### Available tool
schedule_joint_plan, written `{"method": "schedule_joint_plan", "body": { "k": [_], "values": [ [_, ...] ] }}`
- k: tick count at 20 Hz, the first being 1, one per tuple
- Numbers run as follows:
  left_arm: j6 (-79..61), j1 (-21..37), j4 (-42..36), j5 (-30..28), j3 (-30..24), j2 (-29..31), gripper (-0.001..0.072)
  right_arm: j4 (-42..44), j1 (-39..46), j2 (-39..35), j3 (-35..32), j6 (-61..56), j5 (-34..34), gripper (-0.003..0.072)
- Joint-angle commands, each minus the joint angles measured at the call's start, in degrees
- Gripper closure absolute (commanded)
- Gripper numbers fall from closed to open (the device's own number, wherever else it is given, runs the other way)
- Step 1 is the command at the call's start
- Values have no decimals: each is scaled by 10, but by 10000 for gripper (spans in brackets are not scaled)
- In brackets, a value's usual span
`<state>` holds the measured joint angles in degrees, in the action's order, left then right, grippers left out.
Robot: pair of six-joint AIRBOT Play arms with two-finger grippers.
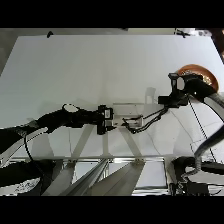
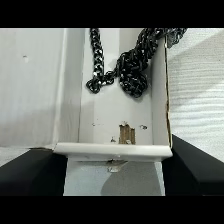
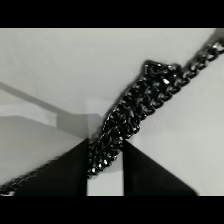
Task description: Fold the box and place the chain.
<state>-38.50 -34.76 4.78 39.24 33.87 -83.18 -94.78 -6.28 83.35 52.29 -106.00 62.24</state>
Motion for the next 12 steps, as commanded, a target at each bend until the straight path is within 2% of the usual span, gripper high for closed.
{"method": "schedule_joint_plan", "body": {
  "k": [1,2,7,12],
  "values": [
    [0,0,0,0,0,0,321,13,0,5,-1,10,0,655],
    [0,0,0,0,0,0,321,25,0,2,-1,28,4,675],
    [0,0,0,0,0,0,321,37,0,-51,0,47,30,676],
    [0,0,0,0,0,0,321,39,-18,-210,0,61,34,676]
  ]
}}
